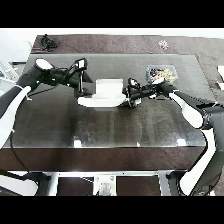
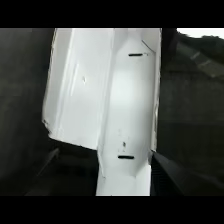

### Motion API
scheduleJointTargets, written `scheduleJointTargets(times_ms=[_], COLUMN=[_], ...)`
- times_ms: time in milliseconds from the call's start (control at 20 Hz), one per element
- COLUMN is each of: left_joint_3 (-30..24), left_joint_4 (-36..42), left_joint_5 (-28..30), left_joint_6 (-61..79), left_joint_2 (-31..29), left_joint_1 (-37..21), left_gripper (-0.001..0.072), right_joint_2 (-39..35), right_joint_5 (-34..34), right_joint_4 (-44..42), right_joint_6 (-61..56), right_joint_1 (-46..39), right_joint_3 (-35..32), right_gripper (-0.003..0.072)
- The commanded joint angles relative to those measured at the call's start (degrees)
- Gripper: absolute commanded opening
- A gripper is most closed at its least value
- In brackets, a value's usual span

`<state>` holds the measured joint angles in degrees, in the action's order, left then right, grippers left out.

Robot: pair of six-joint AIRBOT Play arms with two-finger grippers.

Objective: Fold the box and place the chain.

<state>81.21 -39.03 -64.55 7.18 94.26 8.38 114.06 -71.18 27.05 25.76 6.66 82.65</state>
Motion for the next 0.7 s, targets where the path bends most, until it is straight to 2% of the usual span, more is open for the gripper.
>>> scheduleJointTargets(times_ms=[0, 250, 400, 650], left_joint_3=[-2.5, -8.6, -9.0, -9.0], left_joint_4=[-6.5, -4.0, 8.0, 6.6], left_joint_5=[-1.9, 6.1, 6.3, 6.4], left_joint_6=[-4.8, -1.0, 5.5, 7.1], left_joint_2=[-1.1, 0.1, 2.6, 3.2], left_joint_1=[0.0, 0.0, -2.2, -3.4], left_gripper=[0.0670, 0.0669, 0.0668, 0.0668], right_joint_2=[0.0, 0.0, 0.0, 0.0], right_joint_5=[0.0, 0.0, 0.0, 0.0], right_joint_4=[0.0, 0.0, 0.0, 0.0], right_joint_6=[0.0, 0.0, 0.0, 0.0], right_joint_1=[0.0, 0.0, 0.0, 0.0], right_joint_3=[0.0, 0.0, 0.0, 0.0], right_gripper=[0.0579, 0.0579, 0.0579, 0.0579])
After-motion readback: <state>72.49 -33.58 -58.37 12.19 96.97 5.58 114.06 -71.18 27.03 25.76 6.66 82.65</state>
